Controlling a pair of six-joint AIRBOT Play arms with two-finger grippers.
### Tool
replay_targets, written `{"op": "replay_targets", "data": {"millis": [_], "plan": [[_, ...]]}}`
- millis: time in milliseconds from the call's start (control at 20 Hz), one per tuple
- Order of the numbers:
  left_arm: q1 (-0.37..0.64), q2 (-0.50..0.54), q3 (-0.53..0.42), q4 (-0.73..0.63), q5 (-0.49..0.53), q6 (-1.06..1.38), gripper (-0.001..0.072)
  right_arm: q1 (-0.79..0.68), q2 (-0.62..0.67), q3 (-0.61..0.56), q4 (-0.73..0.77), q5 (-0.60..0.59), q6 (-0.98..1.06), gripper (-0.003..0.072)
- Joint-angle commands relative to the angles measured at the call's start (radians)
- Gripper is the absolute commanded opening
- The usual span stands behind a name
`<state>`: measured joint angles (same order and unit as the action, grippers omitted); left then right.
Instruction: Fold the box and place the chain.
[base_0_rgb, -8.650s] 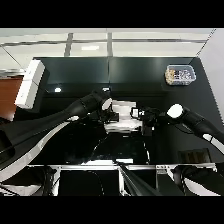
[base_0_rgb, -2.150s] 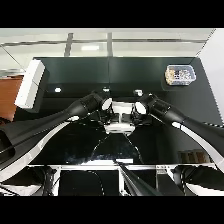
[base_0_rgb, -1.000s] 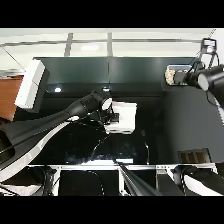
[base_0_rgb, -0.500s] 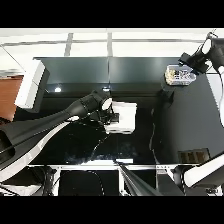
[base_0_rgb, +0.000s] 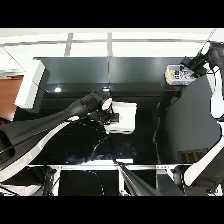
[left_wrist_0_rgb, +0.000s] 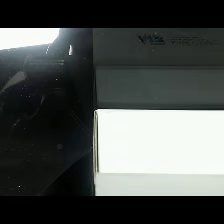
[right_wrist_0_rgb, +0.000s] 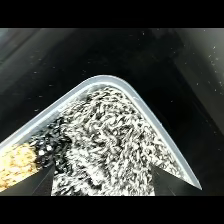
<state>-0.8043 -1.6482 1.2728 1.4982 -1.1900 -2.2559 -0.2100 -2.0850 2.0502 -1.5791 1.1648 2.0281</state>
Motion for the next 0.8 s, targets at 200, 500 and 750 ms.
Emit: {"op": "replay_targets", "data": {"millis": [200, 500, 750], "plan": [[0.000, -0.001, 0.001, 0.000, 0.000, 0.000, 0.0026, -0.008, -0.034, 0.005, -0.002, -0.001, -0.035, 0.0171], [0.000, -0.001, 0.001, 0.001, 0.000, 0.000, 0.0026, -0.008, 0.102, 0.005, -0.003, 0.023, -0.224, 0.0012], [0.000, -0.001, 0.001, 0.001, 0.000, 0.000, 0.0026, -0.008, 0.379, 0.005, 0.037, 0.039, -0.420, 0.0011]]}}
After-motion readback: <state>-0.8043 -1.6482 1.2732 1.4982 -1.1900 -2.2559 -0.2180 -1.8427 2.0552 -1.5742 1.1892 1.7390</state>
